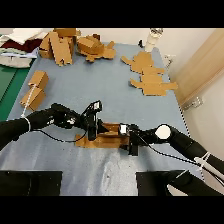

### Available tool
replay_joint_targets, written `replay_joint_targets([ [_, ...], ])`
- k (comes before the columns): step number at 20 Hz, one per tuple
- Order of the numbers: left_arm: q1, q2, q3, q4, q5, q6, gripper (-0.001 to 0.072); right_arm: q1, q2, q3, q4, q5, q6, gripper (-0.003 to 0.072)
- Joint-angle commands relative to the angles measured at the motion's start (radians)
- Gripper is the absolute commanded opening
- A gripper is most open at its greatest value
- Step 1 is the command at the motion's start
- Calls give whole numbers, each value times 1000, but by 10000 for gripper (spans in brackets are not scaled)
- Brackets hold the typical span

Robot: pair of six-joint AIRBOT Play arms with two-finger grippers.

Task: Fold the box.

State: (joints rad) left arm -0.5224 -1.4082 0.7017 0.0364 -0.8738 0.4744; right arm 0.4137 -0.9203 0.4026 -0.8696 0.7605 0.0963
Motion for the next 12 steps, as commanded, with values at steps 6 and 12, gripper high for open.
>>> replay_joint_targets([
  [6, 0, -1, 0, 1, 0, 0, 15, 0, -1, 0, -3, 37, 1, 555],
  [12, 0, -1, 0, 1, 0, 0, 15, 6, -1, -1, 39, 2, 0, 672],
])
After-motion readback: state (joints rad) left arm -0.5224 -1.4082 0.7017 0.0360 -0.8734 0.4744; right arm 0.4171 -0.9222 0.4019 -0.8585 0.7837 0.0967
